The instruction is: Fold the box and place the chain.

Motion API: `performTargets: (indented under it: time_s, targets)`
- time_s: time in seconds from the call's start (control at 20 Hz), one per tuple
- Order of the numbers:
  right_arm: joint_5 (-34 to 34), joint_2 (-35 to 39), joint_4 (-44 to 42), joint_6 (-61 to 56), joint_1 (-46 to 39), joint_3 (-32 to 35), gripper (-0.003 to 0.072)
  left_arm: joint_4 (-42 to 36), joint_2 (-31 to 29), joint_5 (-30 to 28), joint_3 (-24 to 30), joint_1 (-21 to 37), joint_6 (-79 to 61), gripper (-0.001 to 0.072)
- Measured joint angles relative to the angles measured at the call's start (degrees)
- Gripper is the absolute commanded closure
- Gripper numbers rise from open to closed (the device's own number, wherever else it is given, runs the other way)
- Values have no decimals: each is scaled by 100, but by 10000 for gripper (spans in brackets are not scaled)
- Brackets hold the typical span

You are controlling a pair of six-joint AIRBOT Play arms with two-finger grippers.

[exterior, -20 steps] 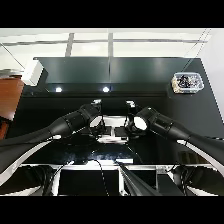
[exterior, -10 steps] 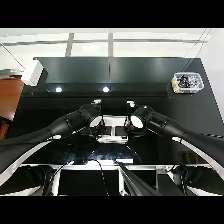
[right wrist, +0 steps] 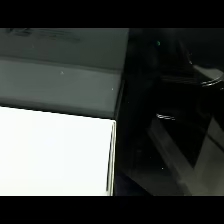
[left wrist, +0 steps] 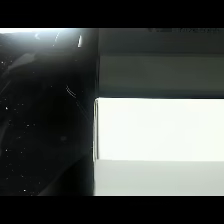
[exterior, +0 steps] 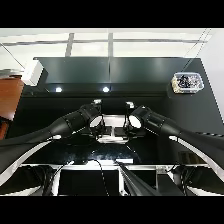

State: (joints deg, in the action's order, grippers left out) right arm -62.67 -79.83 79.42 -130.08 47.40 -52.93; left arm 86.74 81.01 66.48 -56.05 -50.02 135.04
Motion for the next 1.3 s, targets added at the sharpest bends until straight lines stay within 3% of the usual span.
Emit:
performTargets:
  time_s: [0.05, 0.1, 0.45, 0.5, 0.55, 0.85, 0.95, 1.1, 1.15, 1.3]
  targets:
    - [2, -7, -9, 0, 0, 0, 644, 2, 0, 0, 0, 0, 0, 682]
    - [0, -11, -15, -26, 4, 0, 660, -4, 0, 15, 0, 0, 2, 682]
    - [63, -17, -105, 13, 7, -4, 649, -2, -4, 20, -4, 0, 9, 682]
    - [70, -17, -109, 81, 7, -7, 467, -2, -4, 20, -2, 0, 7, 682]
    - [103, -24, -125, 160, 9, -22, 421, 35, 2, -7, -2, 0, -35, 682]
    - [-44, -24, -107, 328, 11, -184, 422, 2, 2, 0, 0, 0, -9, 682]
    - [-55, -24, -76, 345, 11, -210, 472, -2, 2, 7, 0, 0, -4, 682]
    - [-79, -85, -57, 350, 11, -229, 474, -7, 2, 13, 0, 0, 2, 682]
    - [-83, -111, -52, 350, 11, -229, 629, -13, 2, 13, 0, 0, 9, 682]
    - [-114, -153, -4, 302, 42, -240, 661, -55, 0, 66, 2, 0, 42, 682]
